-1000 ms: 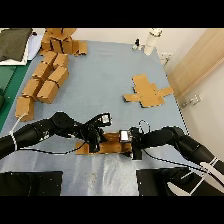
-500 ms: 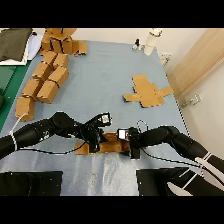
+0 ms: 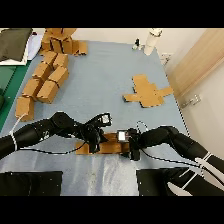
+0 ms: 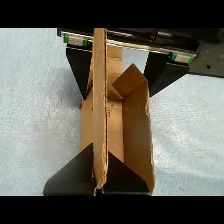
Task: Fold the box.
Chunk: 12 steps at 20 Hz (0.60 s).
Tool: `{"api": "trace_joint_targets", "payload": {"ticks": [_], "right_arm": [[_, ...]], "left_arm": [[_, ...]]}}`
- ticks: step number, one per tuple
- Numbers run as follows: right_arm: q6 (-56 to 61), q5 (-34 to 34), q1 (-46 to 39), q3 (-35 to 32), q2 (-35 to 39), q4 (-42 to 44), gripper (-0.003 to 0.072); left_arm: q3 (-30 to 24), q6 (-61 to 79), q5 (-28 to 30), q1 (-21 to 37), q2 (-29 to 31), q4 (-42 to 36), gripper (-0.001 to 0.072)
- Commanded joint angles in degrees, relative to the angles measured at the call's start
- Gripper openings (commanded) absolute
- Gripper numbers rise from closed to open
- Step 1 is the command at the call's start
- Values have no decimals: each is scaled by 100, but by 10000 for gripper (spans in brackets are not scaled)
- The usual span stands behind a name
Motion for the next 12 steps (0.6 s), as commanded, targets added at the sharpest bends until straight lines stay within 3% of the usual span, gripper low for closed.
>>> {"api": "trace_joint_targets", "payload": {"ticks": [1, 12], "right_arm": [[-7, -214, 13, 2, 66, 7, 720], [-129, -66, 11, 0, 2, 76, 720]], "left_arm": [[0, 2, 7, 0, 4, 0, 13], [0, 2, 7, 0, 2, 0, 13]]}}
